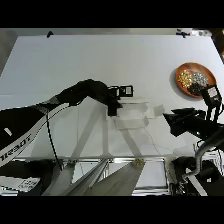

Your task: Fold the box and place the chain.

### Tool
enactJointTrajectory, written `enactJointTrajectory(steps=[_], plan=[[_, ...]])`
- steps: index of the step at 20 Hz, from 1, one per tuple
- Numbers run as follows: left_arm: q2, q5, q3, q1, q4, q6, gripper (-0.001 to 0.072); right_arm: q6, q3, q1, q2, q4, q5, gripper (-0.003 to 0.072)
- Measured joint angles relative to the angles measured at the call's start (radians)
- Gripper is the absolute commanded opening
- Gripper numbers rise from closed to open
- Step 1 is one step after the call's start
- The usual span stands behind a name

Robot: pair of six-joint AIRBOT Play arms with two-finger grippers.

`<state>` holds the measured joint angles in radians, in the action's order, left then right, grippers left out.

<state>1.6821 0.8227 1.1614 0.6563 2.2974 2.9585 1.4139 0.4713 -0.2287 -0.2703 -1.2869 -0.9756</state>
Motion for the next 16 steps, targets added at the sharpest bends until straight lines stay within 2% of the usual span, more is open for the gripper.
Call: enactJointTrajectory(steps=[16], plan=[[0.018, 0.010, 0.000, 0.000, -0.019, 0.000, 0.0013, 0.000, 0.000, 0.000, 0.000, 0.000, 0.001, 0.0410]])
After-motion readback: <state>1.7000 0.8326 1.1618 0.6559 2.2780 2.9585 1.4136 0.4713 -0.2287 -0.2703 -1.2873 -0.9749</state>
